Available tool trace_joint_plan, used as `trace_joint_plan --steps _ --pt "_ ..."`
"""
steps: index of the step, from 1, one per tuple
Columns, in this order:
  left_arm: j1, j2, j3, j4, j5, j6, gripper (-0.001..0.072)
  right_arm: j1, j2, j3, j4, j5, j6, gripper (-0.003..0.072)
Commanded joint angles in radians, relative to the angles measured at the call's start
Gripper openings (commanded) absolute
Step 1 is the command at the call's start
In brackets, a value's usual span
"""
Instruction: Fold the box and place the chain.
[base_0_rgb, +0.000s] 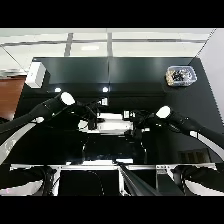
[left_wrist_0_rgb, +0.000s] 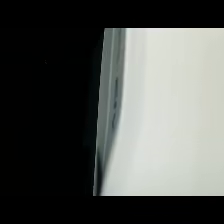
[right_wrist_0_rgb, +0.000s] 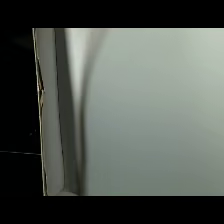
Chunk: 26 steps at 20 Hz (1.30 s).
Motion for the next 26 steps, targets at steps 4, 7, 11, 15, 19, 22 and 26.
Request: trace_joint_plan --steps 4,7,11,15,19,22,26 --pt "0.027 0.077 0.000 0.007 -0.014 -0.036 0.0685 0.001 -0.001 0.001 -0.003 -0.001 -0.004 0.0425" --pt "0.072 0.182 0.000 0.144 -0.064 -0.201 0.0714 0.001 0.000 0.001 -0.003 0.000 -0.004 0.0425" --pt "0.135 0.307 0.000 0.309 -0.282 -0.540 0.0692 0.001 -0.001 0.001 -0.003 0.000 -0.004 0.0425" --pt "0.132 0.295 -0.035 0.152 -0.480 -0.740 0.0299 0.001 -0.001 0.001 -0.003 0.000 -0.004 0.0425" --pt "0.081 0.240 -0.085 -0.150 -0.347 -0.709 0.0028 0.001 0.000 0.001 -0.003 0.000 -0.004 0.0425" --pt "0.050 0.195 -0.081 -0.333 -0.045 -0.680 0.0028 0.001 0.000 0.001 -0.003 0.000 -0.004 0.0424" --pt "0.050 0.171 -0.081 -0.264 0.240 -0.673 0.0027 0.001 0.000 0.001 -0.003 0.000 -0.004 0.0423"
